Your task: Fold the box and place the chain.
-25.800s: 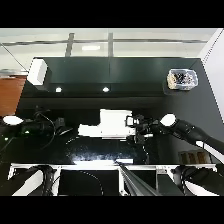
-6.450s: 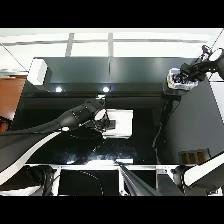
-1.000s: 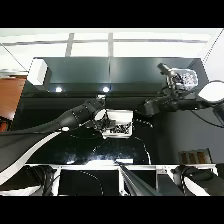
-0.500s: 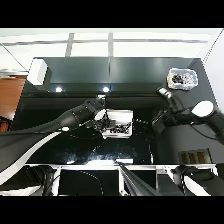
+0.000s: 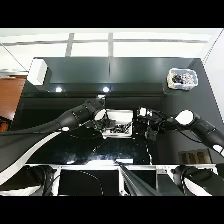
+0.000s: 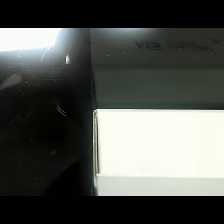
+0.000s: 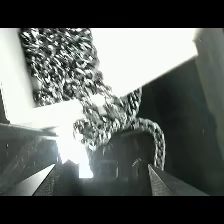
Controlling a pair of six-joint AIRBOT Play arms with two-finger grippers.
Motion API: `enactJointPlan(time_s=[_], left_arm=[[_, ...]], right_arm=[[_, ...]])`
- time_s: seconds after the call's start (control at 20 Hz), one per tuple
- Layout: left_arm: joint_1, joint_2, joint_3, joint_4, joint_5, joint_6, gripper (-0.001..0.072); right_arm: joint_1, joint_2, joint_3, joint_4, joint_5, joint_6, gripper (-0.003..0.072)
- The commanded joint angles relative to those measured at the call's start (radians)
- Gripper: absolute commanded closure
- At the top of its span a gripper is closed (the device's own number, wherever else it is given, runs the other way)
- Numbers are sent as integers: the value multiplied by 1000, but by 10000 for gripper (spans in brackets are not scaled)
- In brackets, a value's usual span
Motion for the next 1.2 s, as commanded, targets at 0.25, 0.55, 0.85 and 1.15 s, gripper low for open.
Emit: enactJointPlan(time_s=[0.25, 0.55, 0.85, 1.15], left_arm=[[1, 0, 1, 0, -1, 0, 678], [1, 0, 1, 0, 0, 0, 678], [1, 0, 1, 0, -1, 0, 678], [1, 0, 1, -1, -2, 0, 678]], right_arm=[[27, -91, -3, 161, -24, -223, -15], [77, -124, -3, 157, -108, -227, -14], [77, -130, -3, 134, -125, -224, 384], [76, -99, 1, 106, -114, -137, 645]])
